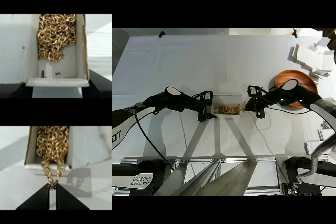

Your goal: Fold the box and place the chain.

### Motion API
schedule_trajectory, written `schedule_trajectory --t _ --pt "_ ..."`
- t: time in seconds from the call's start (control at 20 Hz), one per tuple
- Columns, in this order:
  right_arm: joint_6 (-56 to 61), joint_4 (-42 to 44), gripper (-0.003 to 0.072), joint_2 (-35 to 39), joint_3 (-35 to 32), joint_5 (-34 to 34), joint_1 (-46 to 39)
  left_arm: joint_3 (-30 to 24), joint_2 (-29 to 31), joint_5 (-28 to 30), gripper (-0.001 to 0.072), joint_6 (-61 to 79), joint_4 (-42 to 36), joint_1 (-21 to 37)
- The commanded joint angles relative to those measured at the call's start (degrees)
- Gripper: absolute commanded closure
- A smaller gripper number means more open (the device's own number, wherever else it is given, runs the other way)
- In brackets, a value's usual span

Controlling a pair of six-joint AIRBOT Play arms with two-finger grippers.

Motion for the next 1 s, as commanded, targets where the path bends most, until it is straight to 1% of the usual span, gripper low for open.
schedule_trajectory --t 0.0,0.15,0.2,0.3,0.45,0.5,0.6,0.7,0.75,0.8,0.85,0.95 --pt "2.82 -0.44 0.0672 4.83 0.04 0.37 0.04 0.0 -0.02 -0.11 0.037 0.04 0.07 0.04" --pt "2.86 0.24 0.0672 9.33 0.48 0.55 0.07 0.0 -0.02 -0.13 0.037 0.04 0.09 0.04" --pt "4.07 0.35 0.0671 10.23 1.38 1.68 0.07 0.0 -0.02 -0.11 0.037 0.04 0.09 0.04" --pt "9.66 0.31 0.067 10.49 4.46 5.14 1.38 0.0 -0.02 -0.13 0.037 0.04 0.09 0.04" --pt "11.39 -0.22 0.0665 10.38 8.37 5.51 5.77 0.0 -0.02 -0.13 0.037 0.04 0.09 0.04" --pt "12.09 -0.24 0.0592 10.1 9.35 5.42 7.06 0.0 -0.02 -0.11 0.037 0.04 0.09 0.04" --pt "15.89 -1.03 0.0252 9.16 11.37 5.7 9.07 0.0 -0.02 -0.11 0.037 0.04 0.07 0.04" --pt "20.52 -4.0 0.0242 8.52 13.66 6.51 10.51 0.0 -0.02 -0.11 0.037 0.04 0.07 0.04" --pt "22.62 -5.51 0.0258 8.04 15.61 7.37 10.95 0.0 -0.02 -0.11 0.037 0.04 0.09 0.04" --pt "24.81 -6.34 0.0351 7.23 18.1 8.68 11.06 0.0 -0.02 -0.13 0.037 0.04 0.07 0.04" --pt "28.22 -6.45 0.0464 6.12 21.14 9.84 10.95 0.0 -0.02 -0.11 0.037 0.04 0.09 0.04" --pt "39.15 -6.27 0.0469 2.43 27.36 10.91 9.88 0.0 -0.02 -0.11 0.037 0.04 0.09 0.04"
